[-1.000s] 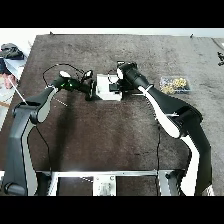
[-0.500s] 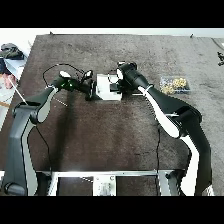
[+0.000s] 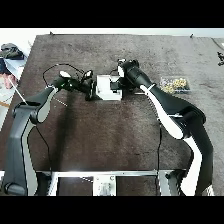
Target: Fold the box and place the chain.
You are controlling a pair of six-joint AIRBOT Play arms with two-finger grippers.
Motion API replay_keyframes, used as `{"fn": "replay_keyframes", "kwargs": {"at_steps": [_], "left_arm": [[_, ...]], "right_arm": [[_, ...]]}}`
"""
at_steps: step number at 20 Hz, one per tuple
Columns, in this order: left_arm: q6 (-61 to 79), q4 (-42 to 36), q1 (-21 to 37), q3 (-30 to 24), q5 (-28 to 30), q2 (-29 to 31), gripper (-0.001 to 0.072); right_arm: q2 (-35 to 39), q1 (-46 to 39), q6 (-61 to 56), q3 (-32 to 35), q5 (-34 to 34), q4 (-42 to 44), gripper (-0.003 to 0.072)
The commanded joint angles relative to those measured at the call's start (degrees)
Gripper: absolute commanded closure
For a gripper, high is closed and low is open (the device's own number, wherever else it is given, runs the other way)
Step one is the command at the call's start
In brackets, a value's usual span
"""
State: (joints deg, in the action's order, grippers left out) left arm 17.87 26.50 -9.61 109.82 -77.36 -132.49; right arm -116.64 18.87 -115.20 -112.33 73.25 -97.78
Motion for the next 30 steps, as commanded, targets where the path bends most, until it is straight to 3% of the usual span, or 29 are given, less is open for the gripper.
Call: {"fn": "replay_keyframes", "kwargs": {"at_steps": [1,7,8,9,10,14,17,20,22,25,28,29,30], "left_arm": [[0.00,0.02,0.02,0.02,0.02,0.00,0.0431],[0.00,0.02,0.02,0.02,0.02,0.00,0.0431],[0.00,0.02,0.02,0.02,0.02,0.00,0.0431],[0.00,0.02,0.02,0.02,0.00,0.00,0.0431],[0.00,0.02,0.02,0.02,0.00,0.00,0.0431],[0.00,0.02,0.02,0.02,0.02,0.00,0.0431],[0.00,0.02,0.02,0.02,0.02,0.00,0.0431],[0.00,0.02,0.02,0.02,0.00,0.00,0.0431],[0.00,0.02,0.02,0.02,0.00,0.00,0.0431],[0.00,0.02,0.02,0.02,0.02,0.00,0.0431],[0.02,0.02,0.02,0.02,0.00,0.00,0.0431],[0.02,0.02,0.02,0.02,0.02,0.00,0.0432],[0.00,0.02,0.02,0.02,0.02,0.00,0.0431]], "right_arm": [[2.36,0.28,4.70,-0.02,1.97,0.04,0.0101],[11.19,3.37,10.91,2.91,-3.93,-1.27,0.0103],[13.49,3.48,11.58,5.14,-5.73,-1.27,0.0238],[15.91,3.50,11.65,8.02,-8.02,-1.31,0.0528],[18.93,3.45,11.74,11.78,-11.04,-1.49,0.0700],[33.42,2.80,11.72,31.74,-26.01,-5.53,0.0701],[44.61,-2.60,10.10,48.48,-38.93,-5.46,0.0701],[49.44,-12.13,8.50,58.53,-43.78,-4.26,0.0699],[48.70,-18.86,10.14,59.32,-44.02,-2.62,0.0565],[44.35,-27.02,21.00,55.04,-41.81,5.77,0.0563],[37.24,-33.79,32.52,47.34,-32.72,13.51,0.0558],[34.88,-35.67,35.54,44.65,-29.70,14.86,0.0504],[32.81,-37.05,37.64,42.23,-26.91,15.34,0.0503]]}}
